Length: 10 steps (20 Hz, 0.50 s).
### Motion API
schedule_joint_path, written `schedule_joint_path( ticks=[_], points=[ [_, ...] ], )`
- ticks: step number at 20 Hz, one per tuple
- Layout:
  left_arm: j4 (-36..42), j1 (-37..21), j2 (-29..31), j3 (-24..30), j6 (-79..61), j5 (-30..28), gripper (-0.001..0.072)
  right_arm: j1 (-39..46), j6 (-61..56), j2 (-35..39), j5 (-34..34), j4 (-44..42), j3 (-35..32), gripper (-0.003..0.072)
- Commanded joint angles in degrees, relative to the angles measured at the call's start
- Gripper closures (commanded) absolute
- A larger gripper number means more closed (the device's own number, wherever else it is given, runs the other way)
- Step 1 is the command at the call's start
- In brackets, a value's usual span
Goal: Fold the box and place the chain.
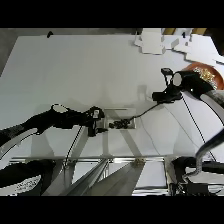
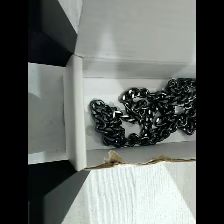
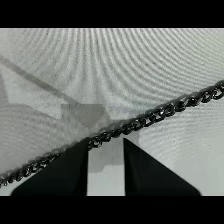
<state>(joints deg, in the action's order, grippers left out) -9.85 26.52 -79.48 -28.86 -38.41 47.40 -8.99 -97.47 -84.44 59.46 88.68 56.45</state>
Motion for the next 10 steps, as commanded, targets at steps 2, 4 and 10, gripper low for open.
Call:
schedule_joint_path(
  ticks=[2, 4, 10],
  points=[
    [-0.02, 0.00, 0.02, -0.04, -0.02, -0.02, 0.0558, 0.02, -0.04, -0.74, 0.13, -0.04, -0.02, 0.0520],
    [-0.02, 0.00, 0.02, -0.04, -0.02, 0.00, 0.0558, 0.02, -0.50, -0.76, 0.13, -0.04, -0.02, 0.0520],
    [-0.02, 0.00, 0.02, -0.04, -0.02, 0.00, 0.0558, 0.02, -1.07, -0.87, -0.09, -0.04, -0.02, 0.0656]
  ],
)
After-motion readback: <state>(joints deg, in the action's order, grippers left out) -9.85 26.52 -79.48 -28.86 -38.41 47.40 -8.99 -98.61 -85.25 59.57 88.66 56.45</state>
